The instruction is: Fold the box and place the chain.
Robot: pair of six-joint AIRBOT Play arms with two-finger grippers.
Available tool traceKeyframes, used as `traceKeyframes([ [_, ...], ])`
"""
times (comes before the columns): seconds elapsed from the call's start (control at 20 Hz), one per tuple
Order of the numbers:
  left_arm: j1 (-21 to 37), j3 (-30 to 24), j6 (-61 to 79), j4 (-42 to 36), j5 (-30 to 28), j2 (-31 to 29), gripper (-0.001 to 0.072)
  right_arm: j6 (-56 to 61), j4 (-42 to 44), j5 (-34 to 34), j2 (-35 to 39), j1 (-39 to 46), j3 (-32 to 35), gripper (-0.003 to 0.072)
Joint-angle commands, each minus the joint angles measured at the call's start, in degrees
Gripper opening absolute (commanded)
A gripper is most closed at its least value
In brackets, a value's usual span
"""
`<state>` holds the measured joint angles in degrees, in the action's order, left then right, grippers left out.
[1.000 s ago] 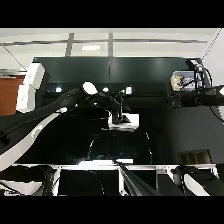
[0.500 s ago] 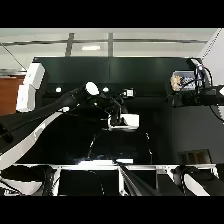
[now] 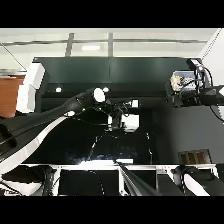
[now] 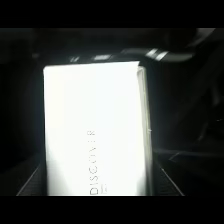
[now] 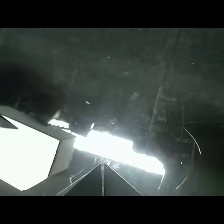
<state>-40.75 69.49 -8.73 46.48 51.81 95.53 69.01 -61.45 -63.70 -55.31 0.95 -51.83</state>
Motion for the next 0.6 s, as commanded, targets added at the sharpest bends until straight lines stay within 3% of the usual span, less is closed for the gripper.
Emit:
traceKeyframes([
  [0.0, -2.3, -0.1, -3.8, 6.5, -4.2, 0.4, 0.0711, 0.0, -0.2, -0.3, 0.0, 0.0, 0.0, 0.0012],
  [0.05, -2.8, -0.1, -7.5, 8.5, -3.5, 0.4, 0.068, 0.0, -0.6, -0.3, 0.0, 0.0, 0.0, 0.0012],
  [0.1, -3.1, -0.1, -12.5, 10.7, -2.7, 0.3, 0.05, 0.0, -1.7, -0.4, 0.0, 0.0, 0.0, 0.0012],
  [0.15, -3.0, 0.1, -17.3, 13.0, -1.4, -0.1, 0.0372, 0.1, -2.7, -0.7, 0.0, 0.0, 0.0, 0.0012],
  [0.35, 1.2, 0.1, -31.4, 24.0, 6.4, -5.9, 0.0351, 0.3, -4.0, -2.3, 0.0, 0.0, 0.0, 0.0012],
  [0.55, 16.0, -0.2, -52.0, 34.8, 20.4, -13.5, 0.0351, 0.2, -4.0, -3.7, 0.0, 0.0, 0.0, 0.0012],
])
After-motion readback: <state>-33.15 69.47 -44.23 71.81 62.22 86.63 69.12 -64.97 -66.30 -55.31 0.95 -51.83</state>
